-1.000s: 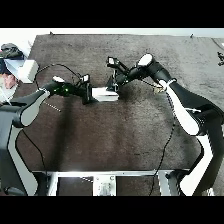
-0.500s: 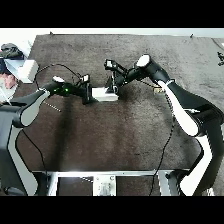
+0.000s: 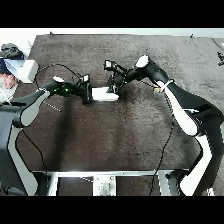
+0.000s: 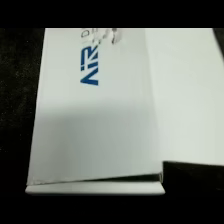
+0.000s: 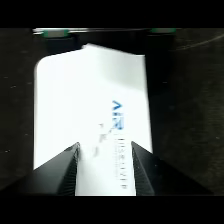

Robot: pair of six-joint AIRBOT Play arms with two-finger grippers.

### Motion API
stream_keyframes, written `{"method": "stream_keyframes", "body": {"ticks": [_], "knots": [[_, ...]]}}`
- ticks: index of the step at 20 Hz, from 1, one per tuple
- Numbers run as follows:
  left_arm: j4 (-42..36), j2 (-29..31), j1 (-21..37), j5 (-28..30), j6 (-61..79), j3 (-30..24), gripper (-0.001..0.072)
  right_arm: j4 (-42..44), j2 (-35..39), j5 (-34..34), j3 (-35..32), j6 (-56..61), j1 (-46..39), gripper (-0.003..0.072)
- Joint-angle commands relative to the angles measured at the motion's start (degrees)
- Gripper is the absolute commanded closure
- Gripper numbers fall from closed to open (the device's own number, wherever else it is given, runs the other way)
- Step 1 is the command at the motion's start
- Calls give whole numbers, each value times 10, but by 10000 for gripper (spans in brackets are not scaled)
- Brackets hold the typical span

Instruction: Fold the box and place the chain.

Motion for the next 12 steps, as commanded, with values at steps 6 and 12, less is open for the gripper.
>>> {"method": "stream_keyframes", "body": {"ticks": [6,12], "knots": [[0,0,0,0,0,0,244,26,19,45,0,35,-7,365],[0,0,0,0,0,0,243,109,50,28,-46,-5,-37,366]]}}
